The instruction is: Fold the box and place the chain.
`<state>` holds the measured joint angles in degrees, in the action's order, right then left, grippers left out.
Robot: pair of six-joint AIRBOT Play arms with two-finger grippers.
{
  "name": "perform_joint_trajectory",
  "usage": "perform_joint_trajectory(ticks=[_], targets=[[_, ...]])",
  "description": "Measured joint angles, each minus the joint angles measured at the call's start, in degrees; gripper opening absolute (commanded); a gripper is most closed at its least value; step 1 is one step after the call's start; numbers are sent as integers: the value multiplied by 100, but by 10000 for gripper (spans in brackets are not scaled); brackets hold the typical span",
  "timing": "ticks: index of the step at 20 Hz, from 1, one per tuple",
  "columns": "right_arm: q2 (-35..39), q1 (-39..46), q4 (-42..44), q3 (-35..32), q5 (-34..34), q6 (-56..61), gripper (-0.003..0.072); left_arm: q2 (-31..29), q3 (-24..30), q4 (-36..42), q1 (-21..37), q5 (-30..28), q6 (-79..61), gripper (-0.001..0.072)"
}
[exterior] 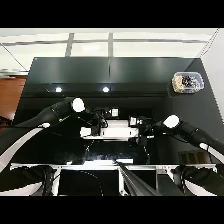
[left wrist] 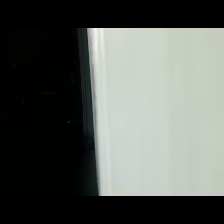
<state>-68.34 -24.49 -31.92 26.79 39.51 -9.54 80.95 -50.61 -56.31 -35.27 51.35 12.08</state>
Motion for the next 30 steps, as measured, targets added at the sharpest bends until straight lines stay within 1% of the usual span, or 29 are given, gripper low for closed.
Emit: perform_joint_trajectory(ticks=[9, 10, 11, 12, 16, 17, 18, 19, 20, 22, 23, 24, 26, 28, 29, 30], targets=[[-2, 15, 24, 0, 11, -24, 636, 0, 0, -2, 0, -17, 0, 29], [0, 17, 26, 0, 11, -24, 622, 0, 0, -2, 0, -17, 2, 29], [-2, 15, 26, 0, 2, -24, 465, 0, 0, -2, 0, -17, 0, 29], [-2, 17, 39, 0, 2, -17, 431, 0, 0, -4, 0, -26, 0, 29], [-2, 17, 37, 0, -9, -20, 431, 0, 0, -4, 0, -20, 0, 34], [0, 17, 37, 0, -9, -20, 431, 0, 0, -4, 0, -20, 0, 92], [0, 17, 37, 0, -9, -17, 432, 0, 0, -4, 0, -2, -2, 267], [0, 17, 37, 0, -9, -11, 431, -4, 0, -15, 0, 59, 0, 362], [0, 17, 37, 0, -9, -9, 431, -13, 0, -20, 0, 20, 26, 382], [0, 17, 39, 0, -11, -11, 431, -87, -2, -26, 0, 31, 24, 383], [0, 17, 39, 0, -11, -11, 431, -160, -2, -52, 0, 33, 42, 403], [0, 17, 33, 0, -11, -17, 432, -243, -2, -107, 0, 33, 133, 449], [0, 17, 31, 0, -11, -28, 432, -459, -2, -448, 7, 144, 525, 449], [0, 17, 31, 0, -11, -26, 431, -706, -2, -994, 24, 354, 1154, 444], [0, 17, 33, 0, -11, -26, 431, -833, -2, -1307, 37, 540, 1515, 399], [0, 17, 33, 0, -11, -26, 432, -940, -2, -1545, 57, 730, 1869, 191]])
